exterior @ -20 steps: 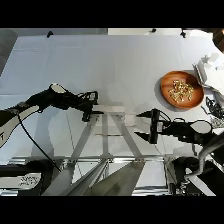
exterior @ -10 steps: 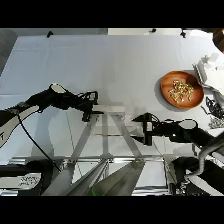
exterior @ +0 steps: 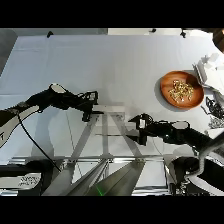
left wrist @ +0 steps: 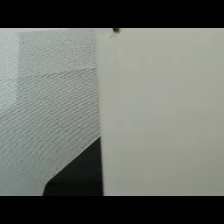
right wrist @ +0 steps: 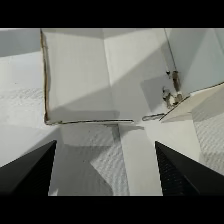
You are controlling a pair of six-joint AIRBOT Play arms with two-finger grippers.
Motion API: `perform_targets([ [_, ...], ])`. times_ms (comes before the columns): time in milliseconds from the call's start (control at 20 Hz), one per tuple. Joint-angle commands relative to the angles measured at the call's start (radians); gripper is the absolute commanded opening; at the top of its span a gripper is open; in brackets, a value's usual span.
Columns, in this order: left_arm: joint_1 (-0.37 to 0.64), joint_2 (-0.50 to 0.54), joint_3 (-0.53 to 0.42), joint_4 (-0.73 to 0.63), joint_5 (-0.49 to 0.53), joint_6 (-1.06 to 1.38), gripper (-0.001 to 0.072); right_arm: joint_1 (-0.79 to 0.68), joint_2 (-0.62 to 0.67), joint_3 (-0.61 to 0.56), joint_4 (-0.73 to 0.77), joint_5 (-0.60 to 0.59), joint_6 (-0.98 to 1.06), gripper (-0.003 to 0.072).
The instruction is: Fold the box and place the chain.
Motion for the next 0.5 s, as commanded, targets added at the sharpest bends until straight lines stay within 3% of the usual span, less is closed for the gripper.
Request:
perform_targets([
  [0,0.0,0.001,0.001,0.0,0.0,0.0,0.0012,0.045,-0.004,0.001,0.066,-0.057,0.001,0.0702],
  [450,0.0,0.001,0.001,0.0,0.0,0.0,0.0012,0.103,-0.004,0.001,0.279,-0.09,0.074,0.0704],
])
